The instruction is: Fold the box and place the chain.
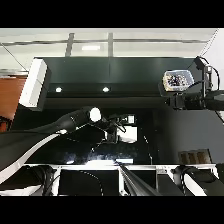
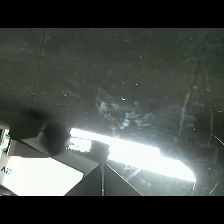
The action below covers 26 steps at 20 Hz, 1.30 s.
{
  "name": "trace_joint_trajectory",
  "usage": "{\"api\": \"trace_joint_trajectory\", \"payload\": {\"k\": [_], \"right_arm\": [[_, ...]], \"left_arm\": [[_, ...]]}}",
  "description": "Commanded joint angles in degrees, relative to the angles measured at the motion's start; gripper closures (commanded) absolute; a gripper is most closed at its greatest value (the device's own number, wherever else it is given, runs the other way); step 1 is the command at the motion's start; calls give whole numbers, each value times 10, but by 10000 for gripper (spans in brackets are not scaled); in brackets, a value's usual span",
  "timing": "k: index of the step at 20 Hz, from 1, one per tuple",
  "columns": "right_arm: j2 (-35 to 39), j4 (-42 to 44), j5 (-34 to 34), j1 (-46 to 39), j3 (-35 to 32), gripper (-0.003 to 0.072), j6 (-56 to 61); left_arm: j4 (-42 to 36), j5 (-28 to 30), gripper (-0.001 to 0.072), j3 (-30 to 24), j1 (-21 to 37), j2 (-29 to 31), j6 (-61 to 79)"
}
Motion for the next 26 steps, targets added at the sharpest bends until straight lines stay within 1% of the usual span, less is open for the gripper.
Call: {"api": "trace_joint_trajectory", "payload": {"k": [1,4,6,9,11,13,15,17,18,19,21,23,24,25,26], "right_arm": [[0,0,0,0,1,666,0],[0,0,2,0,1,666,0],[0,0,2,0,1,666,0],[0,0,2,0,1,666,0],[0,1,2,0,1,666,0],[0,2,2,0,1,666,0],[0,2,-1,0,1,666,0],[0,2,-7,0,1,666,0],[0,2,-7,0,1,666,0],[0,2,-7,0,1,666,0],[0,1,-9,0,1,666,0],[0,0,-14,0,1,666,0],[0,0,-13,0,1,666,0],[0,0,-13,0,1,666,0],[0,0,-13,0,1,666,0]], "left_arm": [[42,-14,357,0,18,28,-49],[62,-91,357,0,92,75,-135],[117,-141,356,-7,168,104,-229],[189,-236,356,-32,318,145,-343],[213,-282,356,-60,446,175,-388],[216,-303,356,-82,574,203,-394],[217,-305,356,-85,694,219,-391],[217,-304,356,-75,794,218,-389],[217,-297,356,-72,833,218,-386],[218,-291,356,-70,866,218,-377],[225,-274,356,-70,905,217,-352],[237,-245,354,-71,914,217,-313],[229,-229,331,-71,913,217,-289],[220,-202,293,-71,909,216,-273],[219,-174,293,-71,904,216,-264]]}}
